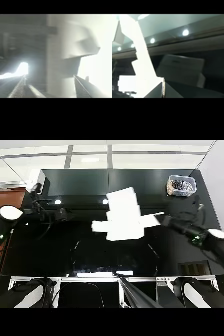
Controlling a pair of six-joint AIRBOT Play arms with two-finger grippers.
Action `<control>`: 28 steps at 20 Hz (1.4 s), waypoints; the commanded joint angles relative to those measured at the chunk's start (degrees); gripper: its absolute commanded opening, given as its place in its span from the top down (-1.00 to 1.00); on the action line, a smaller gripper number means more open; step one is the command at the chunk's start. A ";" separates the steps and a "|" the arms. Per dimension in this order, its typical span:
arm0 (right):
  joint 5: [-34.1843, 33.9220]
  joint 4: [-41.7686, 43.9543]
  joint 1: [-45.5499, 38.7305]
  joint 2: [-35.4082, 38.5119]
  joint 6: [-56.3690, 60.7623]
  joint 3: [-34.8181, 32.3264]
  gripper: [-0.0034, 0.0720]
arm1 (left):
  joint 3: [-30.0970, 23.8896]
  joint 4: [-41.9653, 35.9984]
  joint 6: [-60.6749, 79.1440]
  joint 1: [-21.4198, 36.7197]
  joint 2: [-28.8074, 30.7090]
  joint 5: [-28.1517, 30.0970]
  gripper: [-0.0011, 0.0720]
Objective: Fold the box and place the chain.
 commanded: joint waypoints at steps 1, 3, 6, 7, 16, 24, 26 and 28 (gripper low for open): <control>-11.50 8.70 14.12 1.18 -4.79 -3.69 0.88 | 1.29 -13.92 9.25 -4.31 -7.26 -1.92 -0.97; -14.03 8.68 18.25 1.18 -4.61 -3.69 0.88 | 4.70 -16.79 13.81 -5.49 -13.62 -7.50 -0.97; -15.12 8.68 21.11 1.18 -4.55 -3.69 0.88 | 10.60 -18.12 16.83 -5.66 -22.73 -15.17 -0.97; -15.12 8.70 21.51 1.18 -4.37 -3.69 0.88 | 12.55 -18.73 17.79 -5.66 -25.62 -18.16 -0.97; -14.99 8.68 22.16 1.18 -4.15 -3.69 0.88 | 26.77 -12.26 28.13 -10.78 -40.85 -41.99 -0.57; -14.91 7.89 22.16 1.18 -4.20 -3.69 0.87 | 29.99 -6.47 32.00 -11.39 -40.89 -42.91 0.90; -15.67 7.78 22.08 1.18 -4.22 -3.65 -0.35 | 29.99 -6.47 31.91 -11.37 -40.74 -42.75 0.90; -13.99 1.25 19.96 1.27 -4.46 -2.16 -0.89 | 29.99 -5.92 30.71 -11.37 -39.32 -42.05 0.91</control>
